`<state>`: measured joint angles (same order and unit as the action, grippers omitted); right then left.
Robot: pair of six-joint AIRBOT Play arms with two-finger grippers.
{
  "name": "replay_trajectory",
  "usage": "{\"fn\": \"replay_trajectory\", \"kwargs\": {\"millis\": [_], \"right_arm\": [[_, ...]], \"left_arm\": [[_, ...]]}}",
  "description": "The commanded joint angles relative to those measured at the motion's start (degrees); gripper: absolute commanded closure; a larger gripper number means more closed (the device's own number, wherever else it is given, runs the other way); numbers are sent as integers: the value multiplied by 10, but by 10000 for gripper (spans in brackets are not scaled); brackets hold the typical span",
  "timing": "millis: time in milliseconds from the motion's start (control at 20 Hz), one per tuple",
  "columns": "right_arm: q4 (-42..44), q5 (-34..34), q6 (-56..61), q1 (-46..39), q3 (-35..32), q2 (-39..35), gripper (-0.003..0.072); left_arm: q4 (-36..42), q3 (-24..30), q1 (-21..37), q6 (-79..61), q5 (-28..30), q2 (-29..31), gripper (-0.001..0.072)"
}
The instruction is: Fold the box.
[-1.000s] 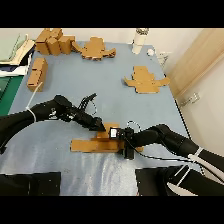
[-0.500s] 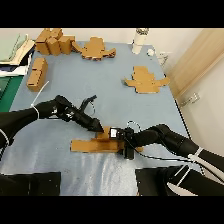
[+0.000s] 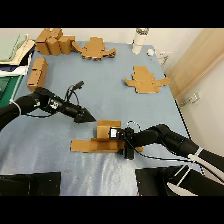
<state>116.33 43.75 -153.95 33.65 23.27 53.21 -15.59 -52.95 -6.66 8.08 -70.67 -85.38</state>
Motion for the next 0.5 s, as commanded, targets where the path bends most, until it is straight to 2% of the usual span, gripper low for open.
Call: {"fn": "replay_trajectory", "kwargs": {"millis": [0, 150, 250, 350, 400, 450], "right_arm": [[0, 0, 0, 0, 0, 0, 178], [0, 0, 0, 0, 0, 0, 177], [0, 0, 0, 0, 0, 0, 178], [0, 0, 0, 0, 0, 0, 178], [0, 0, 0, 0, 0, 0, 178], [0, 0, 0, 0, 0, 0, 178]], "left_arm": [[-9, 25, 18, -118, 31, 32, 698], [24, 113, 11, -262, 108, 86, 697], [55, 190, -3, -383, 151, 145, 695], [53, 262, -30, -445, 198, 206, 684], [50, 287, -45, -447, 225, 226, 386], [52, 306, -56, -443, 256, 237, 14]]}}
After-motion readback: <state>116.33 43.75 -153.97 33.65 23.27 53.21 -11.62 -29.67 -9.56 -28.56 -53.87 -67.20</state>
